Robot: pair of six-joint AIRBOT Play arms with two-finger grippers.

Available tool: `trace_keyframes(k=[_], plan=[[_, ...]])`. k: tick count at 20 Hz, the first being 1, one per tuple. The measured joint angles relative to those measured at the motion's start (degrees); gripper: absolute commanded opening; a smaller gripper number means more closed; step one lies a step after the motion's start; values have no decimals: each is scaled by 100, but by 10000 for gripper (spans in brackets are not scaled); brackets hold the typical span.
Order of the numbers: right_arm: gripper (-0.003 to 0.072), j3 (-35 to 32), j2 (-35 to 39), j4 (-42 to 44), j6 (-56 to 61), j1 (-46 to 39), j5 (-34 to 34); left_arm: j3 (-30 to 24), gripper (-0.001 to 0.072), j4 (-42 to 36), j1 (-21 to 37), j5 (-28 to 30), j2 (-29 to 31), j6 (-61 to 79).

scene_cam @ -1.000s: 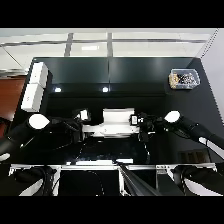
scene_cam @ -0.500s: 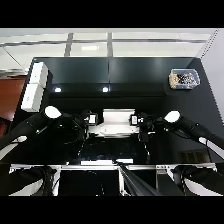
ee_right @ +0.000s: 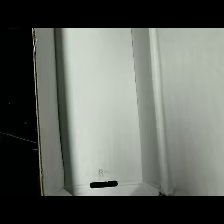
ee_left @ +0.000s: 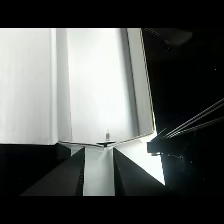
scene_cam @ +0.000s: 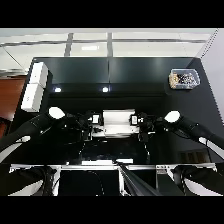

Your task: Fold the box and place the chain.

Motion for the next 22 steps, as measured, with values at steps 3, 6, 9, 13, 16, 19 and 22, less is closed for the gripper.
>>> trace_keyframes(k=[3, 6, 9, 13, 16, 19, 22], plan=[[68, 0, 0, 2, 2, 0, 0, 0, 218, -339, -46, 35, -33, -20], [69, 0, 0, 9, 7, 0, -4, 4, 220, -730, -197, 201, -140, -33], [68, 0, 0, 7, 2, 0, -4, 31, 220, -852, -374, 354, -240, -35], [68, 0, 0, 4, 0, 0, -4, 48, 125, -901, -472, 487, -291, -83], [68, 0, 0, 2, 0, 0, -7, 50, 427, -922, -498, 507, -299, -103], [68, 0, 0, 2, 0, 0, -7, 50, 415, -914, -505, 573, -302, -125], [68, 0, 0, 0, -2, 0, -4, 50, 61, -874, -476, 577, -269, -236]])
